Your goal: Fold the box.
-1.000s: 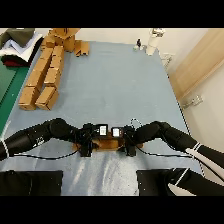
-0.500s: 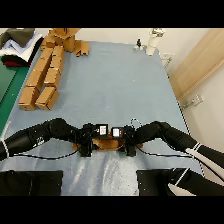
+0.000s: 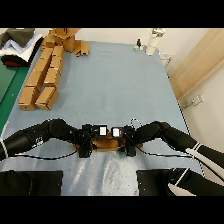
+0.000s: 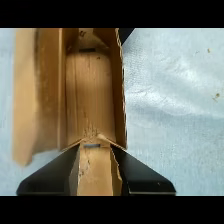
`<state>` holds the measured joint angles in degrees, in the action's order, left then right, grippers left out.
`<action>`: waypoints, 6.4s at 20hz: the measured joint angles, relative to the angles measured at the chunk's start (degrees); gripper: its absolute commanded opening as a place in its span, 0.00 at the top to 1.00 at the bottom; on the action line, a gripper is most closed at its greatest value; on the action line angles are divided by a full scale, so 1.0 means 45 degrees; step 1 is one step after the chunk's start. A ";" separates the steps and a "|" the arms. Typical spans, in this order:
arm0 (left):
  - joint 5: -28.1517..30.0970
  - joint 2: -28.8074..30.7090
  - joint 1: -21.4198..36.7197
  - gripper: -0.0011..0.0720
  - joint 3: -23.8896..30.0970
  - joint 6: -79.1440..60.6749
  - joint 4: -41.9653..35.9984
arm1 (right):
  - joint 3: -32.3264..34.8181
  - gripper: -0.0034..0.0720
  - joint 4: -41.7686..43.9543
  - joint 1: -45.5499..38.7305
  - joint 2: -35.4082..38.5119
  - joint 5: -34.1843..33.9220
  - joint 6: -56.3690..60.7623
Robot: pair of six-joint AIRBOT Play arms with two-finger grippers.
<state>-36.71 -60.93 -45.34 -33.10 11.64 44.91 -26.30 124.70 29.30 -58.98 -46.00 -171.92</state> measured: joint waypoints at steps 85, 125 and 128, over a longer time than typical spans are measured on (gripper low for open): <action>-0.2890 0.0146 0.3016 0.32 0.0136 1.3328 -0.3366 | 0.0000 0.40 -0.0005 0.0000 0.0000 0.0000 -0.0010; -0.3376 -0.3283 -0.3487 0.32 -0.4653 2.7928 0.8650 | 0.0000 0.40 0.0000 0.0000 0.0000 0.0005 -0.0010; -0.4396 -0.4158 -0.3633 0.32 -0.5435 2.8152 0.9088 | 0.0000 0.40 -0.0005 0.0000 0.0000 0.0000 -0.0015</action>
<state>-56.49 -79.64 -61.69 -57.56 138.32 85.80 -26.30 124.68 29.30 -58.98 -46.00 -171.98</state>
